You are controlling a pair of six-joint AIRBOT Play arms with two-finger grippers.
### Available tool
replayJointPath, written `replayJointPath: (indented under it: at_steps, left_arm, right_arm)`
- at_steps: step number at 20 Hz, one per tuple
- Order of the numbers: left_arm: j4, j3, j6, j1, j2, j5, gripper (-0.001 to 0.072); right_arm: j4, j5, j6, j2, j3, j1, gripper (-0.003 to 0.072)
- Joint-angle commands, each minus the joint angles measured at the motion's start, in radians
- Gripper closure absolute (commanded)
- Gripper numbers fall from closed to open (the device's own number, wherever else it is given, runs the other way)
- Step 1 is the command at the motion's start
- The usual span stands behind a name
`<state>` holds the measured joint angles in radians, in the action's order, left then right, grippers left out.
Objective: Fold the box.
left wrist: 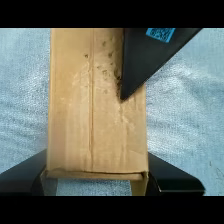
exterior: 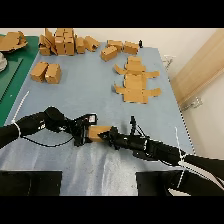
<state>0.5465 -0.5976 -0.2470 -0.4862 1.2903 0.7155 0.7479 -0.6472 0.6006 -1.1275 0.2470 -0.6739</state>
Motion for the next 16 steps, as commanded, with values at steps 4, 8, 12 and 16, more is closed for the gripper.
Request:
replayJointPath:
  at_steps: [4,8,12,16]
  left_arm:
    - [0.0,0.0,0.001,0.0,0.0,0.0,0.0315]
    - [0.0,0.0,0.001,0.0,0.0,0.0,0.0315]
    - [0.0,0.0,0.001,0.0,0.0,0.0,0.0315]
    - [0.0,0.0,0.001,0.0,0.0,0.0,0.0315]
  right_arm:
    - [-0.012,0.004,-0.018,-0.008,-0.029,-0.002,0.0686]
    - [-0.018,0.017,-0.019,-0.027,-0.028,-0.002,0.0686]
    - [0.007,-0.045,-0.061,-0.027,-0.028,-0.001,0.0686]
    - [0.008,-0.066,-0.072,0.054,-0.028,-0.001,0.0685]
